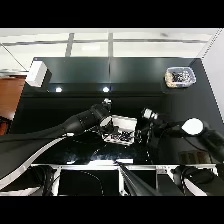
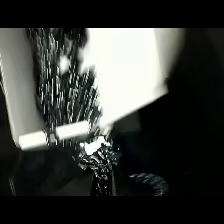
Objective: Fold the box and place the chain.
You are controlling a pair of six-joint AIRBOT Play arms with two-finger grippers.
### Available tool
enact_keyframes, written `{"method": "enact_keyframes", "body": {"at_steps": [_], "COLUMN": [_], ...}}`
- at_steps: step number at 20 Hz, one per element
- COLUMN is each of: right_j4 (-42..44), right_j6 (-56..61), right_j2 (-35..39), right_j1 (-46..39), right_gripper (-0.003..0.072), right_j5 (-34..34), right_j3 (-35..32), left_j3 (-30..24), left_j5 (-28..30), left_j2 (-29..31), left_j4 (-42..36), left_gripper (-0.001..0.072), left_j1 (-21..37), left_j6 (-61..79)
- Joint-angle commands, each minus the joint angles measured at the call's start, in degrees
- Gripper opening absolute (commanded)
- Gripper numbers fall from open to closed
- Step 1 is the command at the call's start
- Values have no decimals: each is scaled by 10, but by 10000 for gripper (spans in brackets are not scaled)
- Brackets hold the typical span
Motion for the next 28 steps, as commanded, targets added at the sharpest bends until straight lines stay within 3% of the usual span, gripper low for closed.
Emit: {"method": "enact_keyframes", "body": {"at_steps": [1, 4, 7, 9, 15, 16, 17, 18, 25, 28], "right_j4": [-18, 4, 92, 146, 129, 120, 116, 104, 83, 83], "right_j6": [133, 199, 209, 209, 248, 261, 269, 278, 298, 298], "right_j2": [65, 79, 79, 78, 22, 14, 10, 10, 32, 52], "right_j1": [-26, -29, -29, -28, 19, 22, 23, 21, -98, -139], "right_gripper": [47, 47, 47, 47, 56, 99, 361, 545, 548, 548], "right_j5": [104, 161, 171, 164, 125, 120, 119, 120, 250, 271], "right_j3": [71, 153, 210, 216, 175, 165, 157, 155, 159, 159], "left_j3": [0, 0, 0, 0, 0, 0, 0, 0, 3, 25], "left_j5": [2, 2, 2, 2, 2, 2, 2, 1, 2, -1], "left_j2": [0, 0, 0, 0, 0, -1, -1, -2, -7, -7], "left_j4": [0, 1, 1, 1, 0, 0, 0, 0, -15, -14], "left_gripper": [33, 33, 33, 33, 33, 33, 33, 33, 32, 32], "left_j1": [0, 0, 0, 0, 0, 0, 0, 0, 7, 9], "left_j6": [0, 0, 0, 0, 0, 0, 0, 0, 0, -5]}}
